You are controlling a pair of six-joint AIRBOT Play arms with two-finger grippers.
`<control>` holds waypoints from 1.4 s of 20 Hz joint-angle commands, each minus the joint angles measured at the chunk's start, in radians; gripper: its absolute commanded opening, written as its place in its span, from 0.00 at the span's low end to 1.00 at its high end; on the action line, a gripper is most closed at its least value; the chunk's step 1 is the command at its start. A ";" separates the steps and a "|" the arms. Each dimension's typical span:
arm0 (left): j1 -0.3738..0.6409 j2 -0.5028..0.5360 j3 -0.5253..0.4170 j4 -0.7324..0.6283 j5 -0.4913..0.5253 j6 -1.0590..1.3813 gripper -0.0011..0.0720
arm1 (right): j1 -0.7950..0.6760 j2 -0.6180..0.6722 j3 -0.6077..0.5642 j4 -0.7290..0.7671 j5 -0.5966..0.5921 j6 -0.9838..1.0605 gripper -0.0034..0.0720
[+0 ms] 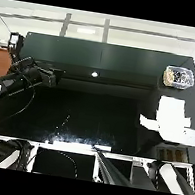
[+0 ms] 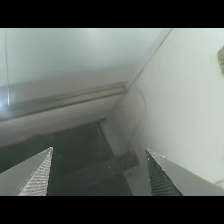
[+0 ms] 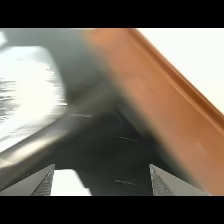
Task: Fold the box and place the chain.
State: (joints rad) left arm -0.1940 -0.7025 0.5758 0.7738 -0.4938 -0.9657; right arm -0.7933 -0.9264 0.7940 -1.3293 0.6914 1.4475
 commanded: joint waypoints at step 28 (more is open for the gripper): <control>0.000 -0.004 0.000 0.003 -0.064 0.000 0.98 | -0.312 -0.613 0.261 0.328 0.826 -0.678 0.12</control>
State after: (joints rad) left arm -0.1940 -0.7055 0.5758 0.7773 -0.5552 -0.9661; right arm -1.1454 -1.5616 1.0542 -1.0161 1.5101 0.8204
